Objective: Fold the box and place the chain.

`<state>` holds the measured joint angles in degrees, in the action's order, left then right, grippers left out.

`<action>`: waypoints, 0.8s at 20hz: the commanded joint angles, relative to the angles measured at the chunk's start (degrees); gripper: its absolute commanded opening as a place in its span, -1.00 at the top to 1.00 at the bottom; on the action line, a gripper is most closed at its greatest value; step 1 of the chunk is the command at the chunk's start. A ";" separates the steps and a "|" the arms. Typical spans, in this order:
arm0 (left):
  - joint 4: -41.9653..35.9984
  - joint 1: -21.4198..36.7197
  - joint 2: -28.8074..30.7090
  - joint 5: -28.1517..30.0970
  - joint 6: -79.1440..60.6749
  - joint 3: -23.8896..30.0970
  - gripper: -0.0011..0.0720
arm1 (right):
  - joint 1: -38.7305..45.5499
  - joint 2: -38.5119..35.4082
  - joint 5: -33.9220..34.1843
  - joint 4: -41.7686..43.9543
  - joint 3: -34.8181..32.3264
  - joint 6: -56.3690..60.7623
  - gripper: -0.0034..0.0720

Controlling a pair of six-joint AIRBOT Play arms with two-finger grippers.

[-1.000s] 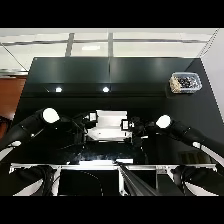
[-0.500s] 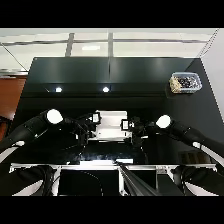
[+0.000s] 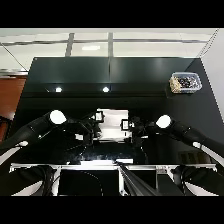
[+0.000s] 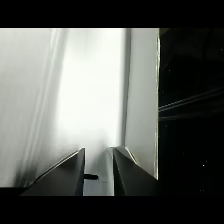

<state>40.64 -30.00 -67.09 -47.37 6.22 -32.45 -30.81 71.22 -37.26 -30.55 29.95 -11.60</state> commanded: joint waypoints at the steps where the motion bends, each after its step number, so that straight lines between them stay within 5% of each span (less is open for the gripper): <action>1: 0.04 -0.74 -0.85 0.50 -0.04 0.00 0.38 | -0.02 0.04 0.00 0.02 0.02 0.02 -0.38; 3: 2.32 -0.74 -0.85 0.66 -0.02 0.00 0.32 | -0.02 0.04 0.00 0.02 0.02 0.02 -0.38; 4: 2.36 -0.74 -0.85 0.85 -0.04 0.00 0.00 | -0.02 0.04 0.00 0.02 0.02 0.02 -0.38; 5: 2.34 -0.74 -0.83 0.87 -0.02 0.00 0.02 | -0.02 0.04 0.00 0.02 0.02 0.02 -0.38; 6: 2.34 -0.74 -0.83 0.66 -0.02 0.00 0.45 | -0.02 0.04 0.00 0.02 0.02 0.02 -0.38; 7: 1.99 -0.74 -0.83 0.68 -0.02 0.00 0.33 | -0.02 0.04 0.00 0.02 0.02 0.02 -0.38; 8: 1.44 -0.74 -0.83 0.74 0.02 0.00 -0.14 | -0.02 0.04 0.00 0.02 0.02 0.02 -0.38; 9: 1.77 -0.72 -0.76 0.61 0.02 -0.02 0.18 | -0.02 0.04 0.00 0.02 0.02 0.02 -0.38; 10: 3.61 -0.68 -0.55 0.15 0.13 -0.28 0.76 | -0.02 0.04 0.00 0.02 0.02 0.02 -0.38; 11: 6.19 -0.24 -0.22 -1.18 1.95 -0.85 0.90 | -0.02 0.04 0.00 0.02 0.02 0.02 -0.38; 16: 16.37 11.23 8.72 -4.70 19.32 -1.55 0.90 | -0.02 0.04 0.00 0.04 0.02 0.02 -0.38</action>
